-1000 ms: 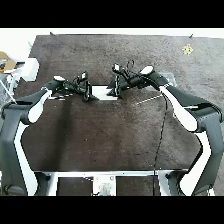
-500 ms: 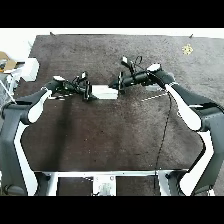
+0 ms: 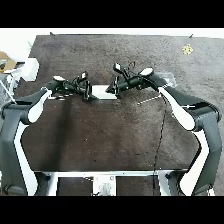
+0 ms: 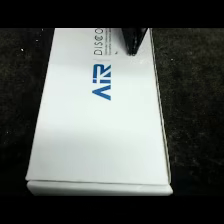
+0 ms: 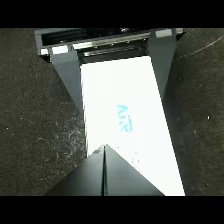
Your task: Fold the box and place the chain.
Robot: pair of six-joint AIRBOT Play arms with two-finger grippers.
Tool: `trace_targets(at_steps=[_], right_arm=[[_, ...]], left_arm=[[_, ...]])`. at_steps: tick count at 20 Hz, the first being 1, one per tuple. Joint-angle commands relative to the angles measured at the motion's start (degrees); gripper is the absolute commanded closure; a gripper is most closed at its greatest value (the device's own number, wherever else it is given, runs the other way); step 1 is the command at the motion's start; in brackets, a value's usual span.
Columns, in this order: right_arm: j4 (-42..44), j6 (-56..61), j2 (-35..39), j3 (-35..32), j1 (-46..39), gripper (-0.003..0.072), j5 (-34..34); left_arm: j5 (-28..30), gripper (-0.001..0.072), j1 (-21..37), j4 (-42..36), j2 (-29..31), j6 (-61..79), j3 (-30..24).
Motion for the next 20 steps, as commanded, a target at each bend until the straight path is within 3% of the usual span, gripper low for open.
trace_targets(at_steps=[1,6,12,16,20], right_arm=[[-7.9,0.7,-1.4,0.0,0.5,0.0684,-1.4],[-5.5,2.1,4.7,0.0,0.4,0.0686,-1.0],[-5.4,16.0,21.3,-3.5,-0.7,0.0687,-7.3],[-5.7,22.0,37.3,-18.3,-4.7,0.0687,-20.4],[-5.7,24.1,57.1,-41.5,-9.7,0.0686,-35.3]], left_arm=[[0.0,0.0526,0.0,-0.1,0.0,0.0,0.0],[0.0,0.0525,0.0,0.0,0.0,0.0,0.0],[0.0,0.0525,0.0,0.0,0.0,0.0,0.0],[0.0,0.0525,0.0,-0.1,0.0,0.0,0.0],[0.0,0.0526,0.0,0.0,0.0,0.0,0.0]])
